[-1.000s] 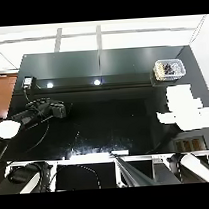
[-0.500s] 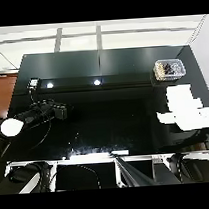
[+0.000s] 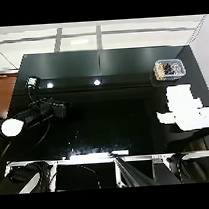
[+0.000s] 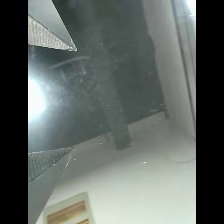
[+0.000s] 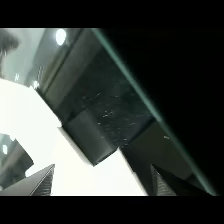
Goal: Fold the box and place the chain.
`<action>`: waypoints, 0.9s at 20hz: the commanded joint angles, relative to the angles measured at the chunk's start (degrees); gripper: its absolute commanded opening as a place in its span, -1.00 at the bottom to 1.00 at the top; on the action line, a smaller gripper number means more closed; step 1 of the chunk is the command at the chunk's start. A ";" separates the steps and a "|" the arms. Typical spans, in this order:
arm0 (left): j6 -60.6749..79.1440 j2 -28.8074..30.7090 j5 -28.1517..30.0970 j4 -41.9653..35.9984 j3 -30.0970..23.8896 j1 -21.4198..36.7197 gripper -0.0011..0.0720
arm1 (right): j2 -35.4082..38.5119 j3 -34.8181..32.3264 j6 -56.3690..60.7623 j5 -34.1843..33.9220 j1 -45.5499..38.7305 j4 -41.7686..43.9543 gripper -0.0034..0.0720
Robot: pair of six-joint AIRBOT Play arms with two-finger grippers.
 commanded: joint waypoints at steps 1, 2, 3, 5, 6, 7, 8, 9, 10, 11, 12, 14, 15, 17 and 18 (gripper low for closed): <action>0.00 -0.02 1.40 0.13 0.07 0.00 0.96 | -1.66 0.81 -0.79 3.06 2.84 -3.17 0.35; 0.00 -0.02 1.20 0.13 0.07 0.00 0.96 | -1.66 0.81 -0.63 3.17 3.32 -4.00 0.35; 0.00 -0.02 0.98 0.13 0.07 0.00 0.96 | -1.64 0.81 0.04 3.41 3.72 -4.35 0.35; 0.00 -0.02 0.44 0.13 0.07 0.00 0.96 | -1.36 0.79 1.01 3.72 4.83 -5.97 0.34; 0.00 -0.02 0.35 0.13 0.07 0.00 0.96 | -0.98 0.63 1.07 3.61 5.55 -7.19 0.23; 0.00 -0.02 0.37 0.13 0.07 0.00 0.96 | -0.46 0.07 0.96 3.52 6.23 -7.72 -0.01; 0.00 -0.02 0.37 0.13 0.07 0.00 0.96 | -0.02 -0.50 0.92 3.58 6.73 -7.74 -0.08; 0.00 -0.02 0.42 0.13 0.07 0.00 0.96 | 0.57 -1.18 0.90 3.61 7.15 -7.74 -0.10; 0.00 -0.02 0.39 0.13 0.07 0.00 0.96 | 1.36 -2.05 0.63 3.61 7.39 -7.93 -0.40; 0.00 -0.02 0.42 0.15 0.07 0.00 0.96 | 2.29 -2.99 -0.04 3.82 7.50 -8.48 -0.68; 0.02 -0.02 0.42 0.15 0.07 0.00 0.96 | 3.28 -3.96 -0.94 4.07 7.48 -9.09 -0.86; 0.02 -0.02 0.44 0.17 0.07 0.00 0.96 | 6.21 -6.91 -1.73 3.82 7.45 -9.20 -0.86; 0.02 -0.02 0.42 0.17 0.07 0.00 0.96 | 7.69 -8.39 -1.70 3.52 7.50 -9.18 -0.86; 0.02 -0.02 0.42 0.17 0.07 0.00 0.96 | 11.32 -12.17 -1.70 2.82 7.50 -7.63 -0.86; 0.02 -0.02 0.48 0.17 0.07 0.00 0.96 | 13.42 -14.51 -1.70 2.29 7.50 -6.14 -0.86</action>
